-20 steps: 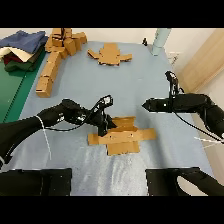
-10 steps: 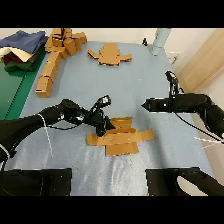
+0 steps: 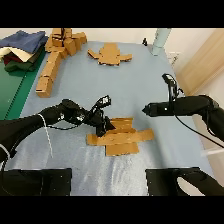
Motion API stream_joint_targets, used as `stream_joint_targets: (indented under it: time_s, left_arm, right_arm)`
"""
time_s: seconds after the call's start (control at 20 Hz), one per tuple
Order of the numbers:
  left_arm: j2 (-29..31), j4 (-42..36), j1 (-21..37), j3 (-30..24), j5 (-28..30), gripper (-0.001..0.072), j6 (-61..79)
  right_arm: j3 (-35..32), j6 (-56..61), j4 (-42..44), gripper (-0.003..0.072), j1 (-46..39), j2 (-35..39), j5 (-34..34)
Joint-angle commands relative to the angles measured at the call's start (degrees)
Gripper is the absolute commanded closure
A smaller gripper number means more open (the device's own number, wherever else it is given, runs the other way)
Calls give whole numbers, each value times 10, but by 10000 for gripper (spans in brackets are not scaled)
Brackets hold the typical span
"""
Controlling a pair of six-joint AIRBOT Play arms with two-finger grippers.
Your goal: Fold the box.
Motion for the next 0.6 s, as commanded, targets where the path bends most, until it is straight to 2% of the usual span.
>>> stream_joint_targets:
  time_s: [0.0, 0.1, 0.2, 0.25, 0.3, 0.35, 0.4, 0.55]
  left_arm:
    - [0, 1, 0, 0, 0, 698, 0]
    - [0, 1, 0, 0, 0, 698, 0]
    - [0, 1, 0, 0, 0, 698, 0]
    - [0, 1, 0, 0, 0, 698, 0]
    - [0, 1, 0, 0, 0, 698, 0]
    - [0, 1, 0, 0, 0, 698, 0]
    - [0, 1, 0, 0, 0, 698, 0]
    - [0, 1, 0, 0, 0, 698, 0]
  right_arm:
    - [-10, 65, -156, 685, 101, 59, -64]
    - [-49, 80, -203, 685, 206, 100, -62]
    - [-109, 80, -213, 683, 315, 132, -40]
    - [-139, 78, -217, 635, 368, 139, -26]
    - [-163, 73, -234, 413, 409, 137, -12]
    - [-185, 63, -260, 137, 446, 129, 6]
    - [-200, 61, -286, 12, 472, 118, 28]
    - [-208, 39, -352, -3, 497, 67, 73]
